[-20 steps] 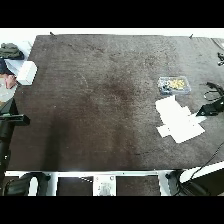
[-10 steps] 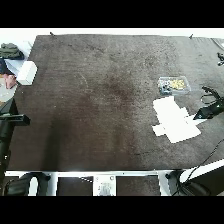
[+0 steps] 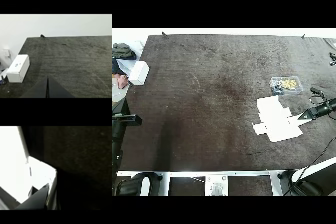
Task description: Fold the box and place the chain.
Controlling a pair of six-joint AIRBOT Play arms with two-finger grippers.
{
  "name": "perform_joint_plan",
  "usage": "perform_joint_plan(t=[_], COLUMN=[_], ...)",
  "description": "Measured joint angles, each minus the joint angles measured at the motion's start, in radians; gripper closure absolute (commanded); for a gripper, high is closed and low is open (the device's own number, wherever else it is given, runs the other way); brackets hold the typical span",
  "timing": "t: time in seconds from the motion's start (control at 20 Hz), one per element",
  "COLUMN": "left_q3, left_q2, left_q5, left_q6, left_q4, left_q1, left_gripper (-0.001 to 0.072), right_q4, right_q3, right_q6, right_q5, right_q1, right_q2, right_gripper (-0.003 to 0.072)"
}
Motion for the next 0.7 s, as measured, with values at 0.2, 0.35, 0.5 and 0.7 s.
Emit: perform_joint_plan(t=[0.2,0.35,0.5,0.7], left_q3=[0.0,0.0,0.0,0.0], left_q2=[0.0,0.0,0.0,0.0], left_q5=[0.0,0.0,0.0,0.0], left_q6=[0.0,0.0,0.0,0.0], left_q4=[0.0,0.0,0.0,0.0], left_q1=[0.0,0.0,0.0,0.0], left_gripper=[0.0698,0.0698,0.0698,0.0698], right_q4=[0.035,0.133,0.264,0.412], right_q3=[0.0,-0.026,-0.112,-0.318], right_q6=[-0.003,-0.005,-0.016,-0.06], right_q5=[0.033,0.044,0.048,0.035], right_q1=[-0.006,-0.007,0.001,0.048], right_q2=[-0.005,0.014,0.066,0.158], right_gripper=[0.0705,0.0706,0.0706,0.0706])
